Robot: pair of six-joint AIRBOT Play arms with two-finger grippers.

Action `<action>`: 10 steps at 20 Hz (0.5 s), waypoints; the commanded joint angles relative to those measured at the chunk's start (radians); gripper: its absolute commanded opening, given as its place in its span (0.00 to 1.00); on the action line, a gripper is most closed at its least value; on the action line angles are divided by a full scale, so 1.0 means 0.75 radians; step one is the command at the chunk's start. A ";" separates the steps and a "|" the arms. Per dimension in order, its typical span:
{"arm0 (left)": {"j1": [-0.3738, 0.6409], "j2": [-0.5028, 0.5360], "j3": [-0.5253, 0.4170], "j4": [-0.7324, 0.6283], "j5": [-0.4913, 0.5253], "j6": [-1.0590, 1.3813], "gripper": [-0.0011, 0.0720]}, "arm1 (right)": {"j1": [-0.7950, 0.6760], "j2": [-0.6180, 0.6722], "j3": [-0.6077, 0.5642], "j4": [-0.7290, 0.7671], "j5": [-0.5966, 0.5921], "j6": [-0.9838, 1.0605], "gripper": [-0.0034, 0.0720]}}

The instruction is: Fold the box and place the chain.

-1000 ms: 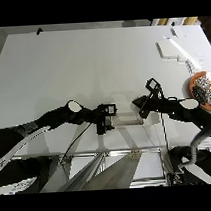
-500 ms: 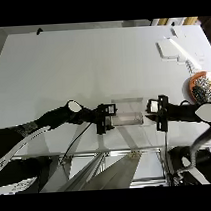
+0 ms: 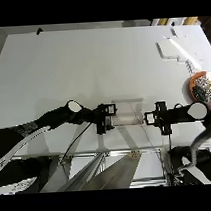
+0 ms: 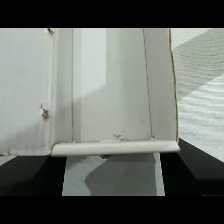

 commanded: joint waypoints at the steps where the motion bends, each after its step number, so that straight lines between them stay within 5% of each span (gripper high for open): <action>1: 0.002 0.001 0.000 0.000 0.000 0.001 0.24 | -0.001 -0.130 -0.003 0.141 -0.087 -0.149 0.27; 10: 0.002 0.002 0.000 0.000 -0.004 0.001 0.24 | -0.001 -0.255 -0.003 0.419 -0.134 -0.210 0.25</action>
